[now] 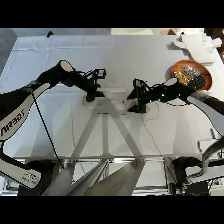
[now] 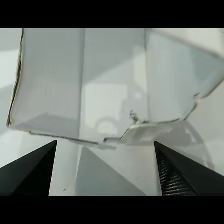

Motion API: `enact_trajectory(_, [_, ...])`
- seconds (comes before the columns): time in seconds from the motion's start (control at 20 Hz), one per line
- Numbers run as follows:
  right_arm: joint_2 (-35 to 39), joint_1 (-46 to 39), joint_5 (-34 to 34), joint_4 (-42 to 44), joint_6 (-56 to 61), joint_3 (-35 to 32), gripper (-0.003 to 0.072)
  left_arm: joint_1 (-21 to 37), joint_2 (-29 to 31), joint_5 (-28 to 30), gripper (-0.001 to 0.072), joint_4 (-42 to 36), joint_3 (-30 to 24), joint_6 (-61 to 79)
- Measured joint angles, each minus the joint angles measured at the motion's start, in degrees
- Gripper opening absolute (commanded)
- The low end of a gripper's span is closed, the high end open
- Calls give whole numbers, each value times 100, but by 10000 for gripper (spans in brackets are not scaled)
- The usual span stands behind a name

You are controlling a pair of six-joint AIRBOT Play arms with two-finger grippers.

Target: Fold the box and place the chain.

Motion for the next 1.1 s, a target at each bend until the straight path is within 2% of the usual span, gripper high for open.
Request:
enact_trajectory(0.4, [105, 271, -299, 2, 125, -323, 690, 0, 0, -4, 12, 0, 0, 2])
enact_trajectory(1.1, [605, 315, -675, 44, 1510, -413, 690, 0, 0, -2, 12, 0, 0, 2])
